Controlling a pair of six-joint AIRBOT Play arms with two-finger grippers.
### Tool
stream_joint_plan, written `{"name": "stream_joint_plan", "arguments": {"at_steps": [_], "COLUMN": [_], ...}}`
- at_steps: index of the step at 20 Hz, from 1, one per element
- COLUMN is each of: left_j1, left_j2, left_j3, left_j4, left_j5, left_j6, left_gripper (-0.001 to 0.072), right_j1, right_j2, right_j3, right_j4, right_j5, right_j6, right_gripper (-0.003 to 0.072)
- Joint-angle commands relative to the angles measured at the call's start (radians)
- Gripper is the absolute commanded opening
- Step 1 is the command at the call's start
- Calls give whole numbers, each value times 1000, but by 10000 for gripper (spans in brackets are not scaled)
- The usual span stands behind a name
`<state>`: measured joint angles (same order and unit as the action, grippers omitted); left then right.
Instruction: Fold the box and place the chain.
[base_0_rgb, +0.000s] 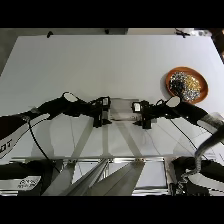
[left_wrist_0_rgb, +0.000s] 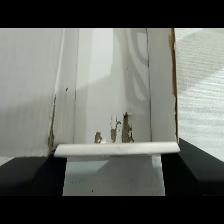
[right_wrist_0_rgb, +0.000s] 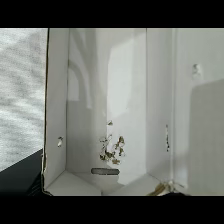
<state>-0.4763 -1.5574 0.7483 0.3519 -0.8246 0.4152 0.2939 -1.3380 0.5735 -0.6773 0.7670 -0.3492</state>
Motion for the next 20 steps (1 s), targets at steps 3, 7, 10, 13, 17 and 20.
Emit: {"name": "stream_joint_plan", "arguments": {"at_steps": [3, 7, 10, 13, 17, 20], "left_j1": [1, 1, 1, 1, 1, 1], "left_j2": [0, 0, 0, 0, 0, 0], "left_j3": [0, 0, 0, 0, 0, 0], "left_j4": [0, 0, 0, 0, 0, 0], "left_j5": [-2, -2, -2, -2, -2, -2], "left_j6": [0, 0, 0, 0, 0, 0], "left_gripper": [271, 271, 271, 271, 271, 271], "right_j1": [1, 1, 1, 1, 1, 1], "right_j2": [0, 0, 0, 14, 79, 123], "right_j3": [0, 0, 0, 0, 0, 0], "right_j4": [2, -3, -1, -16, -140, -250], "right_j5": [29, 31, 24, 22, 14, 14], "right_j6": [8, 8, 10, 42, 158, 273], "right_gripper": [335, 630, 696, 696, 696, 696]}}
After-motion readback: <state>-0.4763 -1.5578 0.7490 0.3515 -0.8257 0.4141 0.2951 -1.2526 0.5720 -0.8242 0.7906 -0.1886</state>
